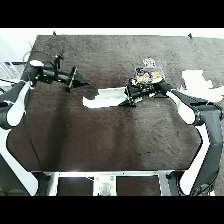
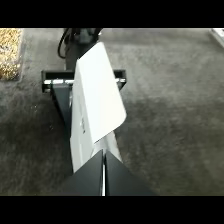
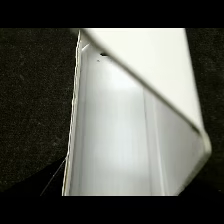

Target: Fold the box and place the chain.

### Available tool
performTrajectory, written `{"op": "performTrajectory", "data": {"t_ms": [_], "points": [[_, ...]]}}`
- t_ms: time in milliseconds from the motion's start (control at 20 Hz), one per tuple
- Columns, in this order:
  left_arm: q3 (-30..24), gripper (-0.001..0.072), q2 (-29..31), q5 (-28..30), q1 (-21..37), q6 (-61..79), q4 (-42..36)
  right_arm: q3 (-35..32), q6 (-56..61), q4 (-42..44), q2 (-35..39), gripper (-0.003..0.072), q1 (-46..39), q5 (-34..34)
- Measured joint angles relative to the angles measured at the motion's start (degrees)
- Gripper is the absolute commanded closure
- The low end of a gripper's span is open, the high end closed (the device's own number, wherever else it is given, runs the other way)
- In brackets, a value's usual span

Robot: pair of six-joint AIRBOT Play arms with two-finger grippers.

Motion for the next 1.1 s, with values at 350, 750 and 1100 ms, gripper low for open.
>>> {"op": "performTrajectory", "data": {"t_ms": [350,750,1100], "points": [[-9.31,0.07,13.16,5.79,-4.7,0.22,2.29,-0.04,0.0,0.02,0.0,0.0186,0.0,0.0],[-31.89,0.0699,22.49,30.99,-14.01,7.78,2.16,-0.04,0.0,0.0,0.0,0.0186,0.0,-0.02],[-31.1,0.0698,17.42,39.56,-15.89,9.29,-1.01,-0.04,0.0,-0.02,0.0,0.0186,0.0,-0.02]]}}
